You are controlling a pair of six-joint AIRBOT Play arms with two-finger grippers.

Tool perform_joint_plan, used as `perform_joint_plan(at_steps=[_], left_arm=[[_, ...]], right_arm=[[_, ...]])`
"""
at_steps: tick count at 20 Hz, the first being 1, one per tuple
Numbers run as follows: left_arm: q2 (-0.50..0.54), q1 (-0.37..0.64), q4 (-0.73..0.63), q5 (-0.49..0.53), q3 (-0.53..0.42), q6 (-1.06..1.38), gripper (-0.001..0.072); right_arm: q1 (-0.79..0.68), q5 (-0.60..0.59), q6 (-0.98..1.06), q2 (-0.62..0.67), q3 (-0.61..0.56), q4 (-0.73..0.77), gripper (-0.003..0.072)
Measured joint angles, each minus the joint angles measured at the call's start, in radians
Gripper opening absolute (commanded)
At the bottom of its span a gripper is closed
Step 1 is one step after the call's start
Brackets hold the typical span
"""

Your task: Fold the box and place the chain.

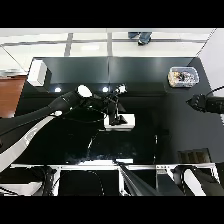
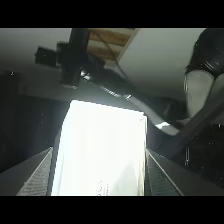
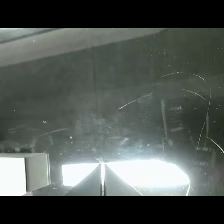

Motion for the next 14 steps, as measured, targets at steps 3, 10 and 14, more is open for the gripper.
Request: perform_joint_plan(at_steps=[3,10,14], left_arm=[[-0.004,0.000,0.008,-0.007,0.000,-0.005,0.0712],[-0.013,0.000,0.031,-0.042,0.000,-0.006,0.0712],[-0.013,0.000,0.041,-0.056,0.000,-0.006,0.0712]], right_arm=[[0.000,0.006,0.000,0.000,0.000,0.004,0.0011],[0.000,0.015,-0.001,0.000,0.000,0.009,0.0011],[0.000,0.021,0.000,0.000,0.000,0.017,0.0010]])
